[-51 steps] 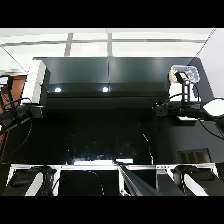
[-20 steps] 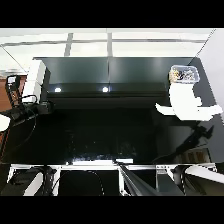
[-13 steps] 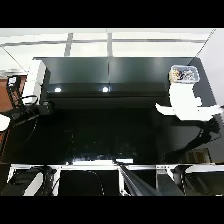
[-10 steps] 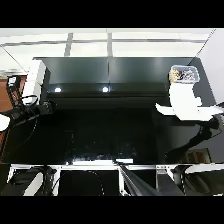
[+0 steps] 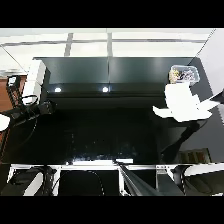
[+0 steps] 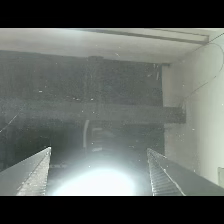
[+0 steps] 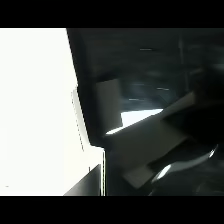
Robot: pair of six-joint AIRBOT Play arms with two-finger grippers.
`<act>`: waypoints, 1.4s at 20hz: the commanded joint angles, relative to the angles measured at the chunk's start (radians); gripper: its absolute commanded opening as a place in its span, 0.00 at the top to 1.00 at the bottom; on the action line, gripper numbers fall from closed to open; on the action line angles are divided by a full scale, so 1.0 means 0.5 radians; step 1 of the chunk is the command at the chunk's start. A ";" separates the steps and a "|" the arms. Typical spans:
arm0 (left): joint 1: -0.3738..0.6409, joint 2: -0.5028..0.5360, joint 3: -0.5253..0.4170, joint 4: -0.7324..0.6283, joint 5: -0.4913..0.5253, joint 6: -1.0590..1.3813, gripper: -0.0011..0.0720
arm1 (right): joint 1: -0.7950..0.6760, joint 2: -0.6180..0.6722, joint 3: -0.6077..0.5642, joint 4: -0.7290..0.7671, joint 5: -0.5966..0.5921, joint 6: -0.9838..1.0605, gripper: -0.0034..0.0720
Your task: Fold the box and place the chain.
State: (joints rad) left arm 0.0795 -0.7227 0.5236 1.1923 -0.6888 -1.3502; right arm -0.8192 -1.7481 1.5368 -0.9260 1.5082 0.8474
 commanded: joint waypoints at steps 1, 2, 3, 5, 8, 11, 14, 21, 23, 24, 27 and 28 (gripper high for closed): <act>-0.002 -0.002 -0.001 -0.005 -0.001 0.001 0.02 | 0.082 0.306 -0.248 0.211 -0.057 -0.031 0.93; -0.002 -0.002 -0.001 -0.030 -0.006 0.001 0.02 | 0.114 0.429 -0.394 0.269 -0.111 -0.034 0.93; -0.002 -0.002 -0.001 -0.075 -0.010 0.005 0.02 | 0.158 0.558 -0.552 0.305 -0.156 -0.057 0.93; -0.037 -0.014 -0.001 -0.185 -0.021 0.120 0.02 | 0.299 0.851 -0.943 0.396 -0.268 -0.126 0.93; -0.220 -0.108 -0.001 -0.388 -0.021 0.212 0.02 | 0.599 1.331 -1.590 0.703 -0.724 -0.201 0.93; -0.453 -0.266 0.011 -0.552 0.001 0.278 0.02 | 1.038 1.757 -2.185 1.120 -1.256 -0.209 0.93; -0.601 -0.498 0.143 -0.695 -0.062 0.279 0.02 | 1.463 1.921 -2.496 1.341 -1.588 -0.207 0.93; -0.610 -1.297 0.595 -1.311 -0.528 0.501 0.02 | 2.025 1.921 -2.569 1.380 -1.952 -0.190 0.93; -0.623 -1.461 0.696 -1.320 -0.581 0.484 0.02 | 2.053 1.921 -2.569 1.380 -1.943 -0.190 0.93; -0.628 -1.537 0.751 -1.318 -0.652 0.484 0.02 | 2.060 1.921 -2.569 1.380 -1.942 -0.190 0.93; -0.661 -1.733 0.883 -1.320 -0.813 0.496 0.02 | 2.060 1.921 -2.569 1.380 -1.940 -0.190 0.93; -0.676 -1.785 0.916 -1.352 -0.865 0.566 0.02 | 2.060 1.921 -2.569 1.380 -1.939 -0.190 0.93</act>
